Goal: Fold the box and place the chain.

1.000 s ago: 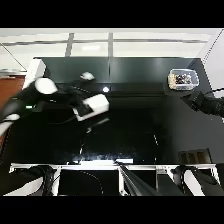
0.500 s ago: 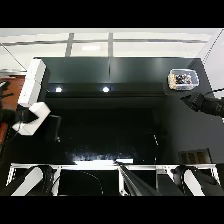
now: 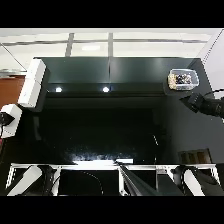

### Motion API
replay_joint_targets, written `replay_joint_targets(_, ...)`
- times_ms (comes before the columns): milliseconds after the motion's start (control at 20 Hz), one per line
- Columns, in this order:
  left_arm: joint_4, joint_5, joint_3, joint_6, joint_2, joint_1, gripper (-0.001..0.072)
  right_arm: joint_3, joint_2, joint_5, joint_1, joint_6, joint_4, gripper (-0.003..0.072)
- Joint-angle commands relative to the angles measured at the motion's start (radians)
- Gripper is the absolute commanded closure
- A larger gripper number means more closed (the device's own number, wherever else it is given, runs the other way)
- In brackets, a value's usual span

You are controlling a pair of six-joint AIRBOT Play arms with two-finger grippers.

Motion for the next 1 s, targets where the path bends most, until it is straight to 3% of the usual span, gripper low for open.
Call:
replay_joint_targets(0,-0.074,0.095,0.0,0.147,-0.039,-0.016,0.0333,0.001,0.001,0.011,0.0,0.0,0.051,0.0657)
replay_joint_targets(200,-0.078,0.143,-0.001,0.147,-0.097,-0.096,0.0333,0.001,0.001,0.014,0.0,0.0,0.051,0.0657)
replay_joint_targets(700,-0.085,0.099,-0.001,0.147,-0.15,-0.112,0.0331,0.001,0.001,0.014,0.0,0.001,0.051,0.0657)
replay_joint_targets(750,-0.085,0.1,-0.001,0.147,-0.15,-0.112,0.0288,0.001,0.001,0.014,0.0,0.002,0.051,0.0657)
replay_joint_targets(800,-0.085,0.106,-0.001,0.147,-0.15,-0.112,0.0189,0.001,0.001,0.016,0.0,0.003,0.051,0.0657)
replay_joint_targets(850,-0.086,0.127,-0.002,0.141,-0.15,-0.112,-0.0011,0.001,0.001,0.016,0.0,0.003,0.052,0.0657)
replay_joint_targets(950,-0.093,0.137,0.0,0.133,-0.148,-0.112,-0.0011,0.001,0.001,0.019,0.0,0.003,0.052,0.0657)
